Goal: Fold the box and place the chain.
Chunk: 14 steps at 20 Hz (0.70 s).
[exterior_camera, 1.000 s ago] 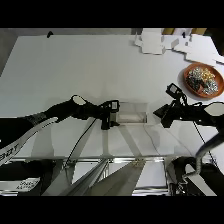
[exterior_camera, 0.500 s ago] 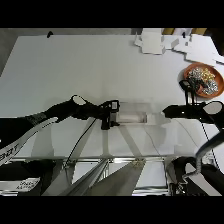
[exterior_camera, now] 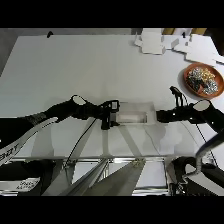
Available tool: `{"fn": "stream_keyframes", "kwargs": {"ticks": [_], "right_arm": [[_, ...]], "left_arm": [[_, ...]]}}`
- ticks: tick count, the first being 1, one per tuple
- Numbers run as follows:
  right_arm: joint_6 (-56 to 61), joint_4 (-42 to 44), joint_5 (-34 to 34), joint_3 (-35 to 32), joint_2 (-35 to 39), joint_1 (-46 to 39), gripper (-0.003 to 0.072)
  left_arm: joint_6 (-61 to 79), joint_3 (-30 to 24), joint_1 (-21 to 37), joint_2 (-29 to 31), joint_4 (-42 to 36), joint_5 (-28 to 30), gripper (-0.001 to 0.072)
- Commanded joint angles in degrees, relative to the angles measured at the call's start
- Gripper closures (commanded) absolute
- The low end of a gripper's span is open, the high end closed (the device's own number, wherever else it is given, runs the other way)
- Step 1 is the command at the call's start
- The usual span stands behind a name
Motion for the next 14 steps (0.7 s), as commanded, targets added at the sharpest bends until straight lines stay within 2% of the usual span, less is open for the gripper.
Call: {"fn": "stream_keyframes", "kwargs": {"ticks": [1, 3, 6, 7, 14], "right_arm": [[-1.5, 3.0, 4.5, 0.0, 0.0, 1.2, 0.0661], [-2.0, 3.2, 5.3, 0.0, 2.3, 1.2, 0.0575], [-2.0, 3.7, 5.2, 0.0, 7.1, 1.2, 0.0544], [-2.0, 4.0, 5.2, 0.0, 8.4, 1.2, 0.0498], [-2.0, 7.1, 4.9, 0.0, 9.5, 5.1, 0.0471]], "left_arm": [[0.0, 0.0, 0.0, 0.0, 0.0, 0.0, 0.0437], [0.0, 0.0, 0.0, 0.0, 0.0, 0.0, 0.0437], [0.0, 0.0, 0.0, 0.0, 0.0, 0.0, 0.0437], [0.0, 0.0, 0.0, 0.0, 0.0, 0.0, 0.0437], [0.0, 0.0, 0.0, 0.0, 0.0, 0.0, 0.0437]]}}
